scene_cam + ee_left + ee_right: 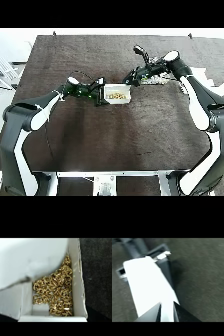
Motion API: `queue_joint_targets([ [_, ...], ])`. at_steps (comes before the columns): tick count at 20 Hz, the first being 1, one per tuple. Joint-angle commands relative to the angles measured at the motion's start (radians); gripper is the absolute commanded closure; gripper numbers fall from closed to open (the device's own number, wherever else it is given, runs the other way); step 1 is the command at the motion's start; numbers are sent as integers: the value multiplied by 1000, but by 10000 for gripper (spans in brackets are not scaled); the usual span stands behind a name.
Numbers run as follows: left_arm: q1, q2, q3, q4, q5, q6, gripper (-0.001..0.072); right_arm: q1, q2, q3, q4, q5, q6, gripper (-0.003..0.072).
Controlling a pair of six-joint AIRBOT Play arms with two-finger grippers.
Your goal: Fold the box and place the chain.
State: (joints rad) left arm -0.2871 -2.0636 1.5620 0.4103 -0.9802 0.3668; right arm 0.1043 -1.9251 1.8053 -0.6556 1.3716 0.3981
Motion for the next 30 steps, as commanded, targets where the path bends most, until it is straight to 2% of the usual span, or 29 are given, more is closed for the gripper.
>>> queue_joint_targets([
  [1, 1, 0, 0, 0, 1, 0, 90, 32, 0, 16, -22, 50, -38, 472],
  [3, 1, 0, 0, 0, 1, 0, 90, 45, 0, 16, -54, 26, -44, 356],
  [8, 1, 0, 0, 0, 1, 0, 90, 56, -1, 8, -130, 14, -43, 339],
  [10, 1, 0, 0, 0, 0, 0, 90, 60, -1, -2, -126, 16, -44, 257],
  [16, 1, 0, 0, 0, 1, 0, 90, 71, -2, -5, -127, 6, -96, 258],
  [20, 1, 0, 0, 0, 1, 0, 90, 76, -2, -5, -115, 34, -97, 218],
  [27, 1, 0, 0, 0, 0, 0, 90, 82, -7, -7, -112, 37, -96, 221],
  [30, 1, 0, 0, 0, 1, 0, 90, 81, -7, -9, -111, 47, -96, 249],
])
